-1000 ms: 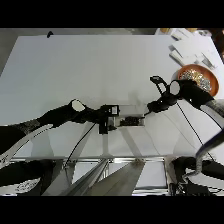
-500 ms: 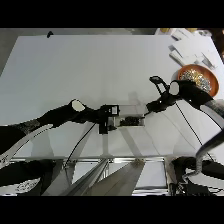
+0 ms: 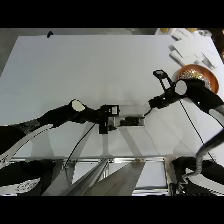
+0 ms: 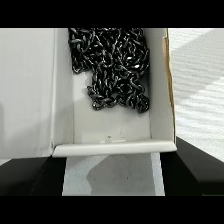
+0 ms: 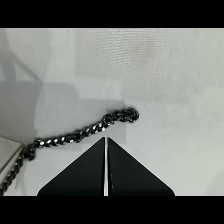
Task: Fold the box and place the chain.
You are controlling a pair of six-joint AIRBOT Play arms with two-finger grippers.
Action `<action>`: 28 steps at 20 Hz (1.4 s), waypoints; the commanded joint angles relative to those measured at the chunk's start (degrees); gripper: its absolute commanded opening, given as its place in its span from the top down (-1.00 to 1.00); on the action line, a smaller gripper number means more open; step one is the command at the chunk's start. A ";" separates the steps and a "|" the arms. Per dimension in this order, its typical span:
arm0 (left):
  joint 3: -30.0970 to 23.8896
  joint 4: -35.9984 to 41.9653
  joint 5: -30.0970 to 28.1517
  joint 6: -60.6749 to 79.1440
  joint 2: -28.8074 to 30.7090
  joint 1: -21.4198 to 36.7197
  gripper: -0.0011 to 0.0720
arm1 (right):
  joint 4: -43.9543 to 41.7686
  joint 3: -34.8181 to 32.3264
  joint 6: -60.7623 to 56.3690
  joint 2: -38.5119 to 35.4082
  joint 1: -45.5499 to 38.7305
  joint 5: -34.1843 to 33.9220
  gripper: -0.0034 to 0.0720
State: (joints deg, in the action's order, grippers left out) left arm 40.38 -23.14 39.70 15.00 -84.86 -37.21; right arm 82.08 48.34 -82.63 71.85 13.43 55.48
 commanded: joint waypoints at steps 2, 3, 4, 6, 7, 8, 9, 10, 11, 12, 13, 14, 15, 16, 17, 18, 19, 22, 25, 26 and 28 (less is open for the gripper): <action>-0.02 -0.02 -0.02 0.02 0.04 -0.02 0.09 | -0.02 -0.24 -0.04 -1.57 0.02 -1.29 0.66; -0.02 -0.02 -0.02 0.02 0.04 -0.02 0.09 | -0.04 -0.26 -0.07 -1.36 0.02 -2.45 0.43; -0.02 -0.02 -0.02 0.02 0.04 -0.02 0.09 | -0.04 -0.26 -0.07 -0.98 0.02 -3.41 0.40; -0.02 -0.02 -0.02 0.02 0.04 -0.02 0.09 | -0.02 -0.28 -0.07 0.22 0.02 -4.37 0.41; -0.02 -0.02 -0.02 0.02 0.04 -0.02 0.09 | -0.02 -0.28 -0.07 1.03 0.02 -4.59 0.41; -0.02 0.00 0.00 0.02 0.04 -0.02 0.09 | 0.00 -0.28 -0.07 2.03 0.02 -4.61 0.41; -0.02 -0.02 -0.02 0.02 0.04 -0.02 0.09 | -0.02 -0.28 -0.04 2.84 0.02 -4.61 0.41; -0.02 -0.02 -0.02 0.02 0.04 -0.02 0.09 | 0.00 -0.33 -0.04 3.56 0.02 -4.59 0.41; -0.02 0.00 -0.02 0.02 0.04 -0.02 0.09 | 0.00 -0.35 -0.04 4.17 0.02 -4.59 0.41; -0.02 0.00 -0.02 0.02 0.04 -0.02 0.09 | 0.02 -0.37 -0.04 4.76 0.02 -4.55 0.41; -0.02 -0.02 -0.02 0.02 0.04 -0.02 0.09 | 0.02 -0.39 -0.07 5.42 0.02 -4.37 0.41; -0.02 -0.02 -0.02 0.02 0.04 -0.02 0.09 | 0.00 -0.39 -0.09 6.10 0.02 -4.00 0.44; -0.02 0.00 -0.02 0.02 0.04 -0.02 0.09 | 0.00 -0.39 -0.39 6.86 0.02 -3.61 0.44; -0.02 -0.02 -0.02 0.02 0.04 -0.02 0.09 | 0.02 -0.52 -1.03 7.45 0.02 -3.43 0.44; -0.02 -0.02 -0.02 0.02 0.04 -0.02 0.09 | 0.02 -0.87 -1.18 7.58 0.02 -3.61 0.46; -0.02 -0.02 -0.02 0.02 0.04 -0.02 0.09 | 0.02 -1.07 -1.16 7.56 0.02 -3.61 0.65; -0.02 0.00 -0.02 0.02 0.04 -0.02 0.09 | 0.04 -1.09 -1.16 7.56 0.02 -3.19 0.87; -0.02 0.00 0.00 0.02 0.04 -0.02 0.09 | 0.09 -1.09 -1.11 7.23 0.02 -1.73 0.87; -0.02 -0.02 -0.02 0.02 0.04 -0.02 0.09 | 0.09 -1.09 -1.11 3.50 0.02 -1.51 0.87; -0.02 0.00 -0.02 0.04 0.04 -0.02 0.09 | 0.07 -1.09 -1.14 1.60 0.02 -1.22 0.87; -0.02 -0.02 -0.02 0.02 0.04 -0.02 0.09 | -0.48 -1.09 -1.14 -3.02 0.02 0.22 0.87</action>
